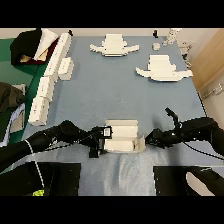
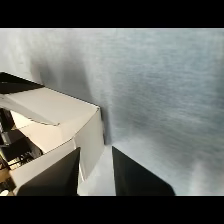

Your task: Fold the box.

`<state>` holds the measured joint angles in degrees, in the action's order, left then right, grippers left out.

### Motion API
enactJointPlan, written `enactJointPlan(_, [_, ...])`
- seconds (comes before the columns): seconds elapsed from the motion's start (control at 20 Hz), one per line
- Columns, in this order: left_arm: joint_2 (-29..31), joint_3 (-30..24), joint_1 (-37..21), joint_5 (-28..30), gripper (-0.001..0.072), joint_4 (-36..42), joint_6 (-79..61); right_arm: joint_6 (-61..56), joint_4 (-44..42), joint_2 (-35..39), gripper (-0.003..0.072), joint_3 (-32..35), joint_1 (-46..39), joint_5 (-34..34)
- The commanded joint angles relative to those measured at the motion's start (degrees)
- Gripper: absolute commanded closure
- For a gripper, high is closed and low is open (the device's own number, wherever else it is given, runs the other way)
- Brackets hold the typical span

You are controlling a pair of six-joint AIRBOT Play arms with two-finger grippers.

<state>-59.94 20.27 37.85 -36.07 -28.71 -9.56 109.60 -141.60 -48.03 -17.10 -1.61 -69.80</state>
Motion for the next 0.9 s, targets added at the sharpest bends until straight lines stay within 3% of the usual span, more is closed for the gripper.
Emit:
enactJointPlan(0.0, [0.0, 0.0, 0.0, 0.0, 0.0255, 0.0, 0.0, -0.3, -0.4, 3.5, 0.0312, -0.2, 1.5, 0.1])
enactJointPlan(0.05, [0.0, 0.0, 0.0, 0.0, 0.0255, 0.0, 0.0, -0.3, -0.6, 3.8, 0.0213, -0.2, 2.4, 0.2])
enactJointPlan(0.1, [0.0, 0.0, 0.0, 0.0, 0.0255, 0.0, 0.0, -0.3, -0.7, 3.8, 0.0203, -0.2, 3.9, 0.6])
enactJointPlan(0.4, [0.0, 0.0, 0.0, 0.0, 0.0255, 0.0, 0.0, -6.4, 2.0, 3.7, 0.0239, -2.4, 16.8, 12.6])
enactJointPlan(0.6, [0.0, 0.0, 0.0, 0.0, 0.0255, 0.0, 0.0, -21.9, 14.2, 2.5, 0.0259, -7.5, 26.9, 18.8])
enactJointPlan(0.85, [0.0, 0.0, 0.0, 0.0, 0.0255, 0.0, 0.0, -44.0, 33.3, -1.8, 0.0260, -13.6, 39.6, 18.7])
